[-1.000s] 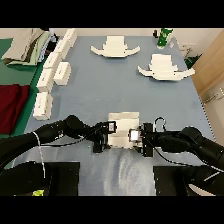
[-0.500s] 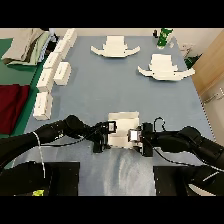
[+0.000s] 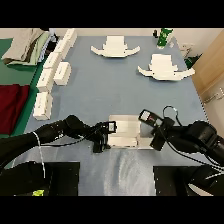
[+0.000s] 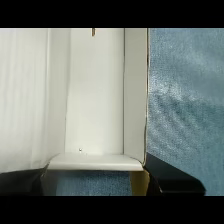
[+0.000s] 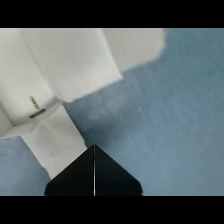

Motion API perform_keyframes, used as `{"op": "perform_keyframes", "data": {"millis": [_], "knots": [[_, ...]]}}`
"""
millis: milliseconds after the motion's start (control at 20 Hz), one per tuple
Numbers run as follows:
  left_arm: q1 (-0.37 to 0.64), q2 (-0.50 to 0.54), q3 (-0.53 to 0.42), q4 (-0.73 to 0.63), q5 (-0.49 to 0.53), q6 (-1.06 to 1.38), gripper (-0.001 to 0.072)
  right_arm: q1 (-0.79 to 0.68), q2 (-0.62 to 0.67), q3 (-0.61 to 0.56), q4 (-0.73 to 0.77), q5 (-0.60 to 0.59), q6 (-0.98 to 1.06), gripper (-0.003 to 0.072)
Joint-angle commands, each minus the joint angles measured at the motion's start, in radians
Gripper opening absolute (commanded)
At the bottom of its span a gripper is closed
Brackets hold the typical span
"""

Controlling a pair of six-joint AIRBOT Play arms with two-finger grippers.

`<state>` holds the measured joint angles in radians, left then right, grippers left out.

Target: Fold the box.

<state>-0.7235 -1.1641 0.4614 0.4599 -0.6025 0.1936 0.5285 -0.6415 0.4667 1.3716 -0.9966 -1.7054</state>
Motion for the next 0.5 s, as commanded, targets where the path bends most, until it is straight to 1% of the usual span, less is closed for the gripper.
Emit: {"op": "perform_keyframes", "data": {"millis": [0,50,150,300,400,450], "knots": [[0.000,0.000,0.001,0.000,0.000,0.000,0.0538,-0.087,0.018,0.018,-0.264,-0.236,0.549,0.0005],[0.000,0.000,0.001,0.000,0.000,0.000,0.0537,-0.157,0.006,0.018,-0.252,-0.270,0.616,0.0005],[0.000,0.000,0.001,0.000,0.000,0.000,0.0538,-0.304,-0.028,0.018,-0.102,-0.247,0.618,0.0005],[0.000,0.000,0.001,0.000,0.000,0.000,0.0538,-0.510,-0.113,0.011,0.239,-0.188,0.431,0.0003],[0.000,0.000,0.001,0.000,0.000,0.000,0.0538,-0.614,-0.161,-0.002,0.471,-0.162,0.292,0.0003],[0.000,0.000,0.001,0.000,0.000,0.000,0.0537,-0.646,-0.179,-0.006,0.530,-0.152,0.249,0.0003]]}}
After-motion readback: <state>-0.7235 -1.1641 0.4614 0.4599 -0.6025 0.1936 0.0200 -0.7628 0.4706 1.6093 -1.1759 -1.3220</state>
